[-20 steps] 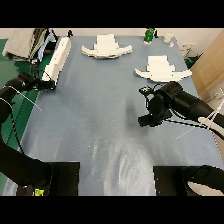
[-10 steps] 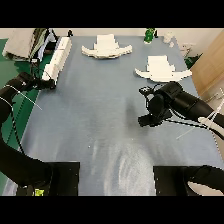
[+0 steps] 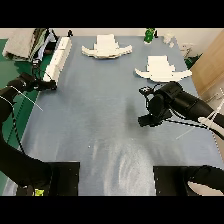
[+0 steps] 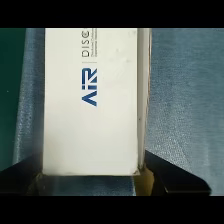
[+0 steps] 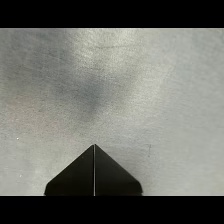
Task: Fold the box.
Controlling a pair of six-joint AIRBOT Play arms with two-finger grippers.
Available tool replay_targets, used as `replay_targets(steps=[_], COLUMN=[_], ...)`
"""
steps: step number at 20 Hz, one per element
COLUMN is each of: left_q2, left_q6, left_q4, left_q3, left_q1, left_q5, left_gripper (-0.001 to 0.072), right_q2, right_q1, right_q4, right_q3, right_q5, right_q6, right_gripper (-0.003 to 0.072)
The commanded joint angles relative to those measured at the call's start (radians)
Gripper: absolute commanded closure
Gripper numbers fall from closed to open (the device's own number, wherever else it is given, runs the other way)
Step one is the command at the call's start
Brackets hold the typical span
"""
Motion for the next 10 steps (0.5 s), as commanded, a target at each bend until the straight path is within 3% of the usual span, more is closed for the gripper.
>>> replay_targets(steps=[1, 6, 10], left_q2=[-0.005, 0.08, 0.223], left_q6=[0.0, -0.001, -0.002], left_q4=[0.008, 0.044, 0.109], left_q3=[0.0, 0.001, 0.001], left_q1=[0.001, 0.024, 0.085], left_q5=[-0.021, -0.103, -0.329], left_gripper=[0.0014, 0.0014, 0.0014], right_q2=[0.0, 0.0, 0.0], right_q1=[0.0, 0.0, 0.0], right_q4=[0.0, 0.0, 0.0], right_q3=[0.001, 0.001, 0.001], right_q5=[0.0, 0.0, 0.0], right_q6=[0.0, 0.0, 0.0], right_gripper=[0.0682, 0.0683, 0.0682])
